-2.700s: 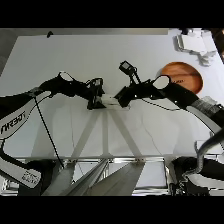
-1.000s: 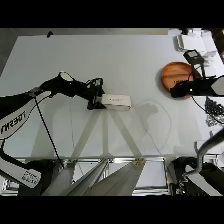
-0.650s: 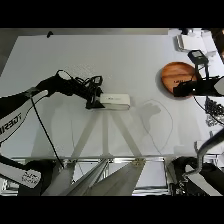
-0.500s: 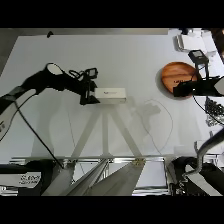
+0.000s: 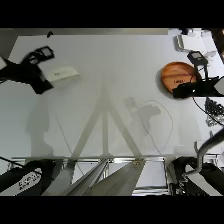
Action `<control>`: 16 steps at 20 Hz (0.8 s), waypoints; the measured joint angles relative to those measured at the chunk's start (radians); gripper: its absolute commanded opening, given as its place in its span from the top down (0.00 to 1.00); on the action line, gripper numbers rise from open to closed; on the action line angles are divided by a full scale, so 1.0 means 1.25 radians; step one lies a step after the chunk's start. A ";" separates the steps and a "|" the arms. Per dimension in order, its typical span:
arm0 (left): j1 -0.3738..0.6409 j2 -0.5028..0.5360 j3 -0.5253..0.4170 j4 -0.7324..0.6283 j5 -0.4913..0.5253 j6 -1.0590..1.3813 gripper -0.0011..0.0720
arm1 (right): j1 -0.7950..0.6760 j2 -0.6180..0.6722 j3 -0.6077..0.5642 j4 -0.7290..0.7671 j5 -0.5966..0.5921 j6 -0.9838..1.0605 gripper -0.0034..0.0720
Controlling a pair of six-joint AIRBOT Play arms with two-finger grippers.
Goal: Fold the box and place the chain.
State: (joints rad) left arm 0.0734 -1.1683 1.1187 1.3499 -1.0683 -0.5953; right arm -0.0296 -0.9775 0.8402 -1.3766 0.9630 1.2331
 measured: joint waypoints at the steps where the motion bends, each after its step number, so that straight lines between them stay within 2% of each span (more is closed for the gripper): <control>1: 0.034 0.020 -0.001 -0.016 0.056 -0.050 0.98 | 0.000 0.000 0.000 0.000 0.005 0.000 0.94; 4: 0.103 0.067 -0.042 -0.104 0.213 -0.168 0.98 | 0.000 0.000 0.000 0.001 0.013 0.000 0.94; 9: 0.115 0.100 -0.286 -0.213 0.426 -0.249 0.98 | 0.000 0.000 0.000 0.000 0.016 0.000 0.94; 12: 0.103 0.090 -0.409 -0.248 0.505 -0.254 0.98 | 0.000 0.000 0.000 0.000 0.016 0.000 0.94; 16: 0.097 0.044 -0.479 -0.264 0.541 -0.235 0.98 | 0.000 0.000 0.000 0.000 0.016 0.000 0.94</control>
State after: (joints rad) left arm 0.1944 -1.1133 0.5198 1.0195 -0.3923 -0.8890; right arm -0.0296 -0.9775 0.8402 -1.3762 0.9833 1.2327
